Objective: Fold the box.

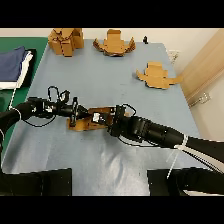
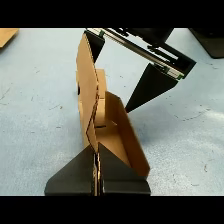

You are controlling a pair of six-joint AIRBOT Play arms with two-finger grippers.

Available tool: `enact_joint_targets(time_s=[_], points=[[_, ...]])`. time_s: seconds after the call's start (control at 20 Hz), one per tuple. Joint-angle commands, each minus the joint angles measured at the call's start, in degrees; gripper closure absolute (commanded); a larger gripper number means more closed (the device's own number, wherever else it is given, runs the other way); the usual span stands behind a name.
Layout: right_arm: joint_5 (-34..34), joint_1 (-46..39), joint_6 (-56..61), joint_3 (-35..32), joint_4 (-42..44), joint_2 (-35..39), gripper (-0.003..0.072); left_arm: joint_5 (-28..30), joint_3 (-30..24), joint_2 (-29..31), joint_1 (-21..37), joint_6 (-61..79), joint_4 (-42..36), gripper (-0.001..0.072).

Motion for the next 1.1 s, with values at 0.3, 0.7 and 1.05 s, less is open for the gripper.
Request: enact_joint_targets(time_s=[0.3, 0.7, 1.05], points=[[6.2, -6.5, -26.4, 0.2, 26.7, -2.6, 0.0037, 0.0, 0.0, 0.0, 0.0, -0.1, 0.4, 0.0693], [5.6, -12.0, -50.1, 3.5, 44.7, -8.8, 0.0037, 3.7, 0.0, 0.0, 0.0, -1.4, -0.7, 0.0692], [-0.4, -12.8, -50.4, 7.1, 49.4, -10.7, 0.0037, 6.9, 0.0, 0.0, -0.1, -1.3, -5.4, 0.0691]])
